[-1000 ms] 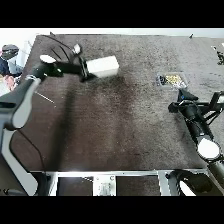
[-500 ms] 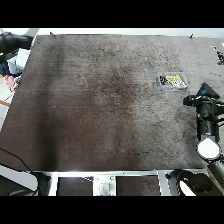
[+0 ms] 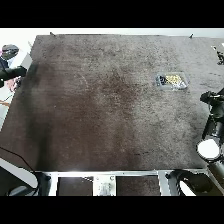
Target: Fold the box and place the chain.
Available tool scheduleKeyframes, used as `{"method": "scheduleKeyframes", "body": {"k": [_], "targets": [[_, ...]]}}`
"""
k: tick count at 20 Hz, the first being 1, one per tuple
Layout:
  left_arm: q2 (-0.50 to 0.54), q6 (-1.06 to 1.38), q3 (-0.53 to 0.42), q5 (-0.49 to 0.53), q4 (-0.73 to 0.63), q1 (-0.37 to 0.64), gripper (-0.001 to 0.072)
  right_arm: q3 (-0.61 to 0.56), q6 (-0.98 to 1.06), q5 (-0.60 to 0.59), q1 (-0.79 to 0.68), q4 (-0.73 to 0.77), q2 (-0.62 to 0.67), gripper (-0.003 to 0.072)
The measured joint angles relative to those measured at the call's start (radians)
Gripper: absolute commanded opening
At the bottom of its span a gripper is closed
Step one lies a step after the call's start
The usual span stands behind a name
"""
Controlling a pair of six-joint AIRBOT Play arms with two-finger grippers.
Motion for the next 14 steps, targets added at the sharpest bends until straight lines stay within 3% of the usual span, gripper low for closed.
{"method": "scheduleKeyframes", "body": {"k": [3, 4, 5, 6, 11, 14], "targets": [[-0.045, -0.004, -0.003, 0.005, 0.003, -0.003, 0.0012, 0.0, 0.0, -0.04, 0.0, -0.001, 0.0, 0.0009], [-0.056, -0.003, -0.004, 0.006, 0.005, -0.003, 0.0164, 0.0, 0.0, -0.047, 0.0, -0.002, 0.0, 0.0008], [-0.063, 0.003, -0.004, 0.008, 0.003, -0.003, 0.0548, 0.0, 0.0, -0.054, 0.0, -0.003, 0.0, 0.0009], [-0.068, 0.025, -0.003, 0.008, 0.003, -0.003, 0.0712, 0.0, 0.0, -0.057, 0.0, -0.003, 0.0, 0.0008], [-0.083, 0.078, 0.021, -0.01, 0.007, -0.006, 0.0712, 0.0, 0.0, -0.068, 0.0, -0.004, 0.0, 0.0008], [-0.08, 0.081, 0.089, -0.066, 0.005, -0.005, 0.0712, 0.0, 0.0, -0.07, 0.0, -0.004, 0.0, 0.0009]]}}
